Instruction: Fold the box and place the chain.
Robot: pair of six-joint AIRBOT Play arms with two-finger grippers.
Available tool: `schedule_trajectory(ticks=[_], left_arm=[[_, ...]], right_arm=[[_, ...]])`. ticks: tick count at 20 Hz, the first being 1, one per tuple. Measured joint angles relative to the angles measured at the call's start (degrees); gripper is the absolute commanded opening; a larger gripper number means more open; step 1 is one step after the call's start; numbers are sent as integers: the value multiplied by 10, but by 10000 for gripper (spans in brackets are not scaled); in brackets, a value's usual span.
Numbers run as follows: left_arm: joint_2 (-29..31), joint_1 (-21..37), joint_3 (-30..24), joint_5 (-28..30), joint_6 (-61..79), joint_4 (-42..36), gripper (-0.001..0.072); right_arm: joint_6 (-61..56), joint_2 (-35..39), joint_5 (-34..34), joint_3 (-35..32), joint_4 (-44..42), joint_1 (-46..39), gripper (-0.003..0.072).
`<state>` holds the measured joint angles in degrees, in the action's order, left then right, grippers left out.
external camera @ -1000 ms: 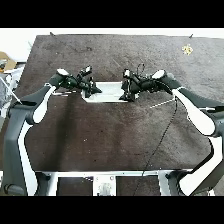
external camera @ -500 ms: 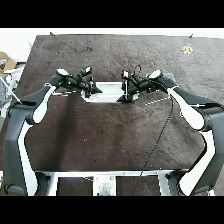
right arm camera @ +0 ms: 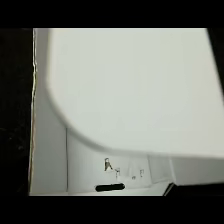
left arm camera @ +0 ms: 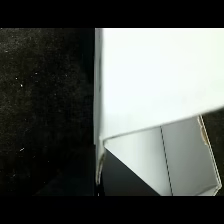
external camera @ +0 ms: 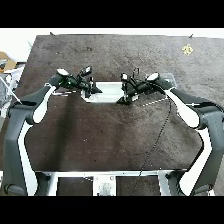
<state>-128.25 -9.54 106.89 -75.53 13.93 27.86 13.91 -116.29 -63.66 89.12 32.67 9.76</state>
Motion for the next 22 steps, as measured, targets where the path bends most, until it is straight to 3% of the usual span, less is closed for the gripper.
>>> schedule_trajectory(ticks=[4, 8, 22], left_arm=[[0, 0, 0, 0, 0, 0, 11], [0, 0, 0, 0, 0, 0, 11], [0, 0, 0, 0, 0, 0, 12]], right_arm=[[8, -6, 0, 0, -5, 0, 607], [14, -7, 0, 1, -5, 0, 437], [15, -8, 0, 1, -3, 0, 438]])
